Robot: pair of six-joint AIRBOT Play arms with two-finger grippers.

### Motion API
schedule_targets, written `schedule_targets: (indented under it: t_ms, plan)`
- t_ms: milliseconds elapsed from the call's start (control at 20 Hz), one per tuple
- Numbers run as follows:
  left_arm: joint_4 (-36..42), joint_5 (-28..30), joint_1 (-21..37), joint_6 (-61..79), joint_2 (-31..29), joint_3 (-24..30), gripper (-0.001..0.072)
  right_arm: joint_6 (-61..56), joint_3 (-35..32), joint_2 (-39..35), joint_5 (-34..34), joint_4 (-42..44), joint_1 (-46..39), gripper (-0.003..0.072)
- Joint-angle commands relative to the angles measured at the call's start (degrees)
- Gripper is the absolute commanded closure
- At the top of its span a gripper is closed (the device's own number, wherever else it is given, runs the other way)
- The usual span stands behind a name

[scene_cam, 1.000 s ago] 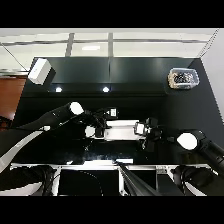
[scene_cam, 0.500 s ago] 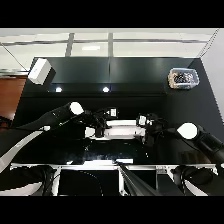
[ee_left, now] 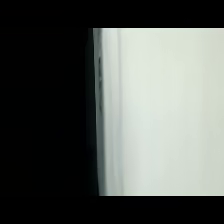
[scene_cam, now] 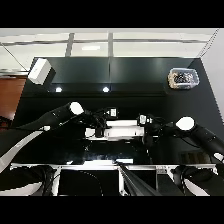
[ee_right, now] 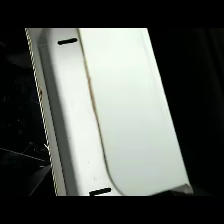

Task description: Fold the box and place the chain.

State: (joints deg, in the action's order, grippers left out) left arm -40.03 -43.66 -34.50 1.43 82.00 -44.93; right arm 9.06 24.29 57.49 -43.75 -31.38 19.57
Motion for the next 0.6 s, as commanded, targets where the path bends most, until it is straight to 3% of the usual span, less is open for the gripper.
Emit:
schedule_targets:
  t_ms: [0,550]
  plan:
    - [0.0,0.11,-0.02,-0.17,0.02,0.02,0.0683,2.97,-0.02,1.53,-1.79,0.68,-0.17,-0.0026]
    - [0.0,0.15,-0.02,-0.17,0.02,0.02,0.0683,2.97,-0.13,7.08,-1.79,-2.1,-0.17,-0.0026]
